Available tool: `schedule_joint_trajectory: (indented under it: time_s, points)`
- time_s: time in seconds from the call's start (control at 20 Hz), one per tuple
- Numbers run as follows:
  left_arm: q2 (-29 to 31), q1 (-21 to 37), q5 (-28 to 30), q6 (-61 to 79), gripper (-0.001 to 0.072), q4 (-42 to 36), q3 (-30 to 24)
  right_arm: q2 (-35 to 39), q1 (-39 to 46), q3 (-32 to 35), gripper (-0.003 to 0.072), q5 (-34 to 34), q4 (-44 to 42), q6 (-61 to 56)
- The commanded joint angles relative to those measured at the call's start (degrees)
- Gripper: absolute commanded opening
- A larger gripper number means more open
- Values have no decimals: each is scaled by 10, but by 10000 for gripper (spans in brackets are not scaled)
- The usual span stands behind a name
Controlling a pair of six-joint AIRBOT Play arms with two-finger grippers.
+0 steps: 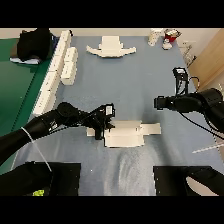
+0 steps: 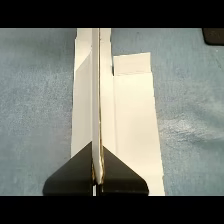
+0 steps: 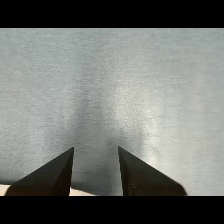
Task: Fold the box.
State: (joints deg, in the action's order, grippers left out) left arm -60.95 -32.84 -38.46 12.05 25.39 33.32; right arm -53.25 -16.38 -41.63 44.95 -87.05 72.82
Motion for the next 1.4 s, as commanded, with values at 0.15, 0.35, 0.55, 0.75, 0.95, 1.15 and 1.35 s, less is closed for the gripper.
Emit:
schedule_joint_trajectory:
  time_s: [0.15,0.35,0.55,0.75,0.95,1.15,1.35]
  points:
    - [-5,42,-52,-31,10,3,36,0,0,-1,444,0,-24,-4]
    - [-86,95,-152,-71,10,3,90,0,0,-1,444,0,-30,-4]
    - [-156,115,-229,-87,10,3,143,0,0,-1,444,0,-30,-4]
    - [-167,116,-246,-102,10,3,163,0,0,-1,444,0,-30,-4]
    - [-172,117,-249,-128,11,14,164,0,0,-1,444,0,-30,-4]
    - [-183,117,-250,-145,11,38,163,0,0,-1,444,0,-35,-4]
    - [-184,117,-251,-146,12,38,163,0,0,-1,444,1,-38,-4]
